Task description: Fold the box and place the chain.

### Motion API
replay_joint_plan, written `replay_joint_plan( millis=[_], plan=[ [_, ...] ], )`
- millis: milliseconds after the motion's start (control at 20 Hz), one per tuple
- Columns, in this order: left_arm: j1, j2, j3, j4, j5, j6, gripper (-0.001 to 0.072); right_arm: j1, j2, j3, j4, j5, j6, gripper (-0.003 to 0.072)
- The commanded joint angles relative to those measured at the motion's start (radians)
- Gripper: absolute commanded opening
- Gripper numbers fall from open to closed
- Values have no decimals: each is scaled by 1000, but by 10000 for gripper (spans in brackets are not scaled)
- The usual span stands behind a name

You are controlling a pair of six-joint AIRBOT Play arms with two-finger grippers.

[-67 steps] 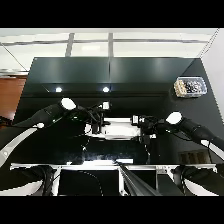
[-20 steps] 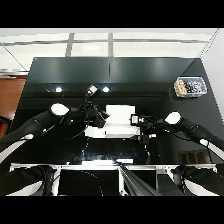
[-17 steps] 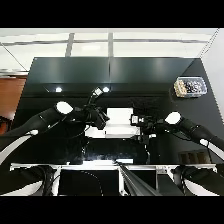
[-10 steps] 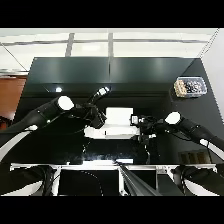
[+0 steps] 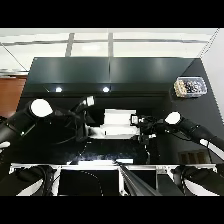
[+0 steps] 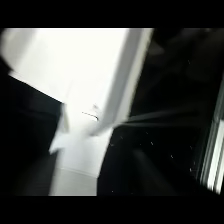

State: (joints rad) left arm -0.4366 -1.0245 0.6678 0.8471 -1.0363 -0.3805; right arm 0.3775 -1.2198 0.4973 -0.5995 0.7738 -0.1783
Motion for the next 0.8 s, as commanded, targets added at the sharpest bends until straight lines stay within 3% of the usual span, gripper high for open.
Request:
replay_joint_plan(
  millis=[0, 200, 400, 450, 500, 600, 750],
  plan=[
    [-34, 13, -114, -8, 172, 192, 709, 1, -1, 0, 0, 0, 0, 435],
    [-130, -53, -134, 0, 397, 271, 708, 1, -1, 0, 0, 0, 0, 435],
    [-214, -107, -133, 0, 434, 270, 672, 1, -1, 0, 0, 0, 0, 435],
    [-222, -110, -133, 0, 441, 268, 593, 1, -1, 0, 0, 0, 0, 435],
    [-224, -109, -133, -2, 443, 268, 438, 1, -1, 0, 0, 0, 0, 435],
    [-223, -109, -131, -4, 447, 269, 219, 1, -1, 0, 0, 0, 0, 435],
    [-223, -109, -131, -59, 457, 269, 162, 1, -1, 0, 0, 0, 0, 435]
  ],
)
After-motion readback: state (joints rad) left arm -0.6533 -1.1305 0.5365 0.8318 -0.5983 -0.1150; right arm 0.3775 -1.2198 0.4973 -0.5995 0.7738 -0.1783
